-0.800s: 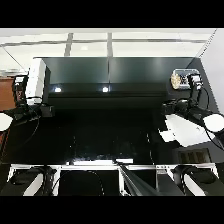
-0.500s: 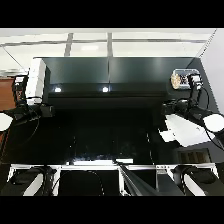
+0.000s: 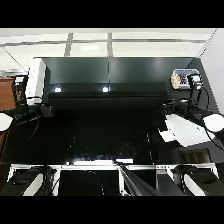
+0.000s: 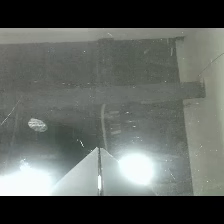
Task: Fold the box and place the chain.
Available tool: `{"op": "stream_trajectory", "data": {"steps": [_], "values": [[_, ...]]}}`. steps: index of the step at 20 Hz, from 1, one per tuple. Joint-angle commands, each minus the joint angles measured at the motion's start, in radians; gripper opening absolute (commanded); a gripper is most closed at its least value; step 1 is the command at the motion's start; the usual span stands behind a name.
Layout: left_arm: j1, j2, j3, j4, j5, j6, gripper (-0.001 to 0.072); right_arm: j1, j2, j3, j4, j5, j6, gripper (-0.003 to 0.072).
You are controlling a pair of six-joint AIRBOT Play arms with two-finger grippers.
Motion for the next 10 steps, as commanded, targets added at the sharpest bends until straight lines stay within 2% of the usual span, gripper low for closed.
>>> {"op": "stream_trajectory", "data": {"steps": [1,3,4,5,6,8,10], "values": [[0.000,0.001,0.000,-0.002,0.002,-0.001,0.0026,0.000,0.000,0.000,0.110,-0.027,0.003,0.0018],[0.000,0.001,0.000,-0.002,0.022,0.000,0.0027,0.000,-0.001,0.000,0.180,-0.117,0.002,0.0019],[-0.001,0.001,0.000,-0.002,0.049,0.000,0.0026,0.000,-0.001,0.000,0.180,-0.174,0.003,0.0162],[0.000,0.001,0.000,-0.001,0.076,0.000,0.0027,-0.001,-0.002,0.000,0.169,-0.216,0.002,0.0646],[0.000,0.001,-0.001,-0.001,0.096,0.000,0.0027,-0.005,-0.003,0.000,0.114,-0.246,0.001,0.0714],[0.000,0.001,-0.001,-0.002,0.106,-0.001,0.0027,-0.083,-0.007,0.005,-0.004,-0.252,0.034,0.0712],[0.000,0.001,-0.003,0.000,0.106,-0.001,0.0027,-0.302,-0.045,0.045,-0.126,-0.210,0.158,0.0711]]}}
